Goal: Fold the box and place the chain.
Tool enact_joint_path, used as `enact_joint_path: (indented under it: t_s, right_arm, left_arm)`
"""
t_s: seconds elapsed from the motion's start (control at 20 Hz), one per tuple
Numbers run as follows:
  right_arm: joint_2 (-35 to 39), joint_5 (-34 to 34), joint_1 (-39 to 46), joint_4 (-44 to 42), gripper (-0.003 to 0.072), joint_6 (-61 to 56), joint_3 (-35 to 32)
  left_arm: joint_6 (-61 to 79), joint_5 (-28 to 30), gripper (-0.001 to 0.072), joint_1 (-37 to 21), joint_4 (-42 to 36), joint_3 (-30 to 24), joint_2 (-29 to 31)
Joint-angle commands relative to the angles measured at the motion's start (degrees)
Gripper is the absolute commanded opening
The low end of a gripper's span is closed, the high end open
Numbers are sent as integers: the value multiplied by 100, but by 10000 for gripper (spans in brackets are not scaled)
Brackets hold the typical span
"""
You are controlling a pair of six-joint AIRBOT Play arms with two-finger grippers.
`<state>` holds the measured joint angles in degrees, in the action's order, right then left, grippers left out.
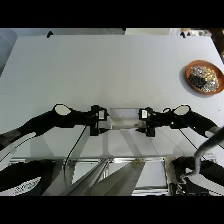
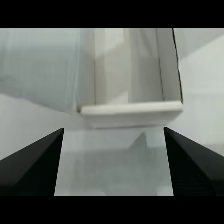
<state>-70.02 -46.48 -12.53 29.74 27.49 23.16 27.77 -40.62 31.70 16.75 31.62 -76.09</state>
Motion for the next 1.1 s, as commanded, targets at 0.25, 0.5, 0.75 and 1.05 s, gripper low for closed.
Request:
enact_joint_path:
  t_s: [0.25,0.5,0.75,1.05]
  right_arm:
    - [0,-2,-2,-2,457,-2,0]
    - [0,-2,-2,0,457,0,0]
    - [0,-2,-2,0,457,0,0]
    - [0,-2,-2,-2,457,0,0]
  left_arm:
    - [223,-527,701,-7,398,221,-339]
    - [223,-466,700,103,229,221,-348]
    - [219,-114,700,374,-212,221,-496]
    - [221,107,693,446,-365,221,-555]
